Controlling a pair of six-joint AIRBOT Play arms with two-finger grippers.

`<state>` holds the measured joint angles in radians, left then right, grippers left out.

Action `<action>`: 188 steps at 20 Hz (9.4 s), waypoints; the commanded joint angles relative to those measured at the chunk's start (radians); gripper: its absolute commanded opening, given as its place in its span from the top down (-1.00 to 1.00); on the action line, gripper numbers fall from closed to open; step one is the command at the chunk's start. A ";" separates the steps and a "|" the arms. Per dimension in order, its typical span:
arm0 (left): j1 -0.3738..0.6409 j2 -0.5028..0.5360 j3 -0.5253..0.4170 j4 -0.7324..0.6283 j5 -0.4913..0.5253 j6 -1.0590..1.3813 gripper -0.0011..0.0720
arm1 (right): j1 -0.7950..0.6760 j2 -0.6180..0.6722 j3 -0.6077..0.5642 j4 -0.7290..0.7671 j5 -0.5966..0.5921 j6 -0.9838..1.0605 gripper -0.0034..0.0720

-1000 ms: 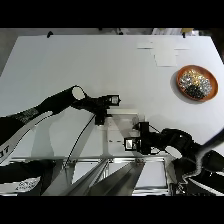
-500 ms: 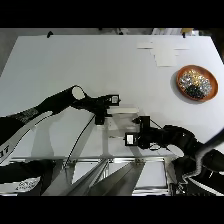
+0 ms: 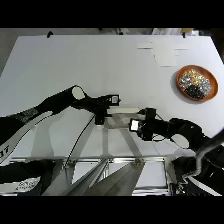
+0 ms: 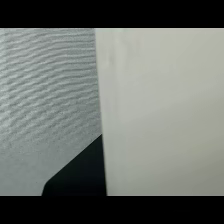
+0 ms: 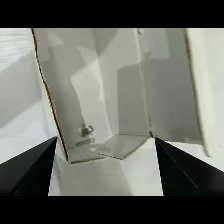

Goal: Fold the box and place the chain.

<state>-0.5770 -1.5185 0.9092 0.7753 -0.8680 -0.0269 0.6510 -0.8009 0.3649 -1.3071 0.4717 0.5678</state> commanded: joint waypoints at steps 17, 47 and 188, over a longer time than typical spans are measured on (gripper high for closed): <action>0.000 0.001 0.000 0.000 0.000 0.000 0.95 | -0.294 -0.148 0.027 0.534 0.202 -0.571 -0.86; 0.000 0.001 0.000 0.000 0.000 0.000 0.95 | -0.341 -0.418 0.127 0.678 0.354 -0.757 -0.80; -0.048 0.182 -0.125 0.284 -0.096 -0.181 -0.44 | -0.341 -0.475 0.127 0.676 0.352 -0.756 0.12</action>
<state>-0.6243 -1.3361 0.7849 1.0592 -0.9840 -0.2657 0.3107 -1.2762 0.4915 -0.6319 0.8234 -0.1890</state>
